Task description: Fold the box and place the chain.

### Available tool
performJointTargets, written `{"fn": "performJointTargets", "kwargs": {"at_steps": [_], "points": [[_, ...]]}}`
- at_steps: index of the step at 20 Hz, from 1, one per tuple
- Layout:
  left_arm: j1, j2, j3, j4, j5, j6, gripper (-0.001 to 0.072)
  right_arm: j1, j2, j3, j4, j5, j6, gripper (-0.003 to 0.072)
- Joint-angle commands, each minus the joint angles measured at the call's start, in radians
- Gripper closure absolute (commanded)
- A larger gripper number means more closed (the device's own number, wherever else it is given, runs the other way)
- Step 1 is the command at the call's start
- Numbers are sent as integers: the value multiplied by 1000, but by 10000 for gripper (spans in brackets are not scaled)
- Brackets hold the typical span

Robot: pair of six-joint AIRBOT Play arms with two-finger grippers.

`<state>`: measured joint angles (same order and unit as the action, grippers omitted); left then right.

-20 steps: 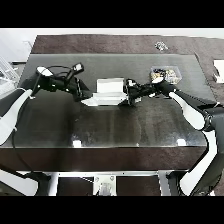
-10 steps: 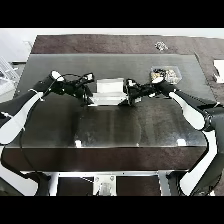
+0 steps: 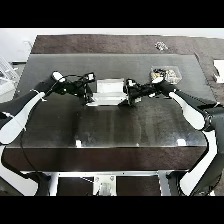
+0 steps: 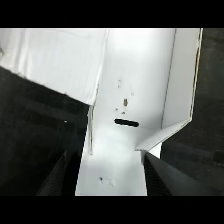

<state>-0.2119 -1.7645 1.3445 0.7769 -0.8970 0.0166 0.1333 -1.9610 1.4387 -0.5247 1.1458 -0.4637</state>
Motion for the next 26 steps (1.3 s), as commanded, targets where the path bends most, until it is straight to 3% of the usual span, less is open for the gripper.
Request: {"fn": "performJointTargets", "kwargs": {"at_steps": [1,4,6,13,15,26], "points": [[0,-1,1,-33,-25,19,163,1,-1,0,0,0,0,109],[0,-1,1,-63,-50,30,163,1,-1,0,0,0,0,109],[0,-1,1,-63,-65,31,234,1,-1,0,0,0,0,109],[0,-1,1,-64,-64,33,245,1,-1,0,0,0,0,109],[0,-1,1,-64,-66,16,359,1,-1,0,0,0,0,109],[0,-1,1,-165,-92,45,361,1,-1,0,0,0,0,109]]}}
